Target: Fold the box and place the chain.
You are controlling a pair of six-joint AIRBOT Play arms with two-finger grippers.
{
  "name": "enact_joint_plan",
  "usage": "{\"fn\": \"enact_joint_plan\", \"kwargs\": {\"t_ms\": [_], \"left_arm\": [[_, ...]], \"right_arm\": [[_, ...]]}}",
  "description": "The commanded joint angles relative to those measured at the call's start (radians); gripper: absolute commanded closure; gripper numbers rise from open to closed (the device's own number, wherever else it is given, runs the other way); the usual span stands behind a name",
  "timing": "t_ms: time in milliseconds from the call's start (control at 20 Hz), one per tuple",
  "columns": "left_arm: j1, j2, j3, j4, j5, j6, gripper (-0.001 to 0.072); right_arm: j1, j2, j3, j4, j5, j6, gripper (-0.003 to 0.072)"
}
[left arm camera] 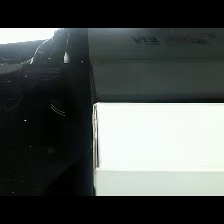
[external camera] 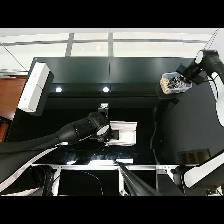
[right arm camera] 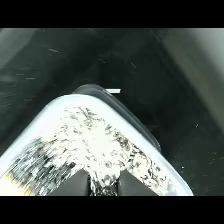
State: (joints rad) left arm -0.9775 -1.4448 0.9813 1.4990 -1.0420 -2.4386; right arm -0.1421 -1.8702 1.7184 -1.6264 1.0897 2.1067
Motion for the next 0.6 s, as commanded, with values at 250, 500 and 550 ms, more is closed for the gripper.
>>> {"fn": "enact_joint_plan", "kwargs": {"t_ms": [250,500,550], "left_arm": [[0.0,0.0,0.0,0.0,0.005,0.0,0.0684],[0.0,0.0,0.0,0.0,0.005,0.0,0.0683],[0.0,0.0,0.0,0.0,0.006,0.0,0.0683]], "right_arm": [[-0.007,0.329,0.016,0.021,0.025,-0.428,0.0682],[-0.008,0.536,0.023,0.179,0.002,-0.548,0.0682],[-0.008,0.577,0.023,0.228,0.055,-0.576,0.0682]]}}
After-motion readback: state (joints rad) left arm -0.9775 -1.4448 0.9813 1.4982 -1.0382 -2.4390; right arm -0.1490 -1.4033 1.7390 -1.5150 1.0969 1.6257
